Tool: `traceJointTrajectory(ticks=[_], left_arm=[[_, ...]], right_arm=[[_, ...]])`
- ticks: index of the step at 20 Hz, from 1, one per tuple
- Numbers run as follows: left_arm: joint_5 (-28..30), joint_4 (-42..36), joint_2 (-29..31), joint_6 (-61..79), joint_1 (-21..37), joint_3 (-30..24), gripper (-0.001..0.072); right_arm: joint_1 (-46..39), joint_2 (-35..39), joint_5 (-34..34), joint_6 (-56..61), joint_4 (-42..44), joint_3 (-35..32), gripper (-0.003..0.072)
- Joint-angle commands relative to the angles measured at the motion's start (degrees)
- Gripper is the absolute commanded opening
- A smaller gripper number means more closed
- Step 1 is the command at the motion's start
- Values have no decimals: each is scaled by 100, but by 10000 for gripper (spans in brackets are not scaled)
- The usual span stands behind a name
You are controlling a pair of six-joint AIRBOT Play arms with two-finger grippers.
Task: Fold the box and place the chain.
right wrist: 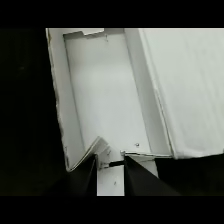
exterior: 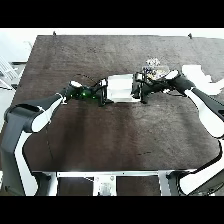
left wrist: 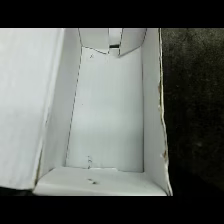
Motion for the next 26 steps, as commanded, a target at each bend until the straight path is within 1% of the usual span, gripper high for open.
traceJointTrajectory(ticks=[1, 2, 3, 6, 9, 10, 12, 15, 19, 21, 26], left_arm=[[4, 2, -4, 9, 7, 2, 289], [2, 2, -4, 9, 4, 2, 289], [4, 0, -4, 9, 4, 2, 289], [4, 2, -4, 9, 7, 2, 289], [2, 0, -4, 7, 4, 2, 289], [2, 2, -4, 7, 4, 2, 289], [4, 2, -4, 7, 7, 2, 289], [2, 2, -4, 9, 4, 2, 288], [9, 0, -4, 7, 7, 2, 289], [4, 2, -4, 9, 4, 2, 289], [2, 2, -4, 7, 7, 2, 289]], right_arm=[[-120, 317, 579, 695, -737, 9, 100], [-186, 481, 669, 787, -715, 9, 38], [-262, 675, 680, 935, -710, 9, 7], [-579, 1241, 660, 1558, -396, 9, 8], [-1093, 1478, 494, 2430, 155, 13, 7], [-1279, 1440, 343, 2951, 153, 11, 7], [-1578, 1217, 323, 3805, 175, 9, 5], [-1725, 748, 310, 4500, 177, 9, 6], [-1622, -15, 310, 4990, 197, 13, 6], [-1545, -260, 315, 5005, 201, 15, 6], [-1167, -374, 234, 5023, 238, 15, 6]])
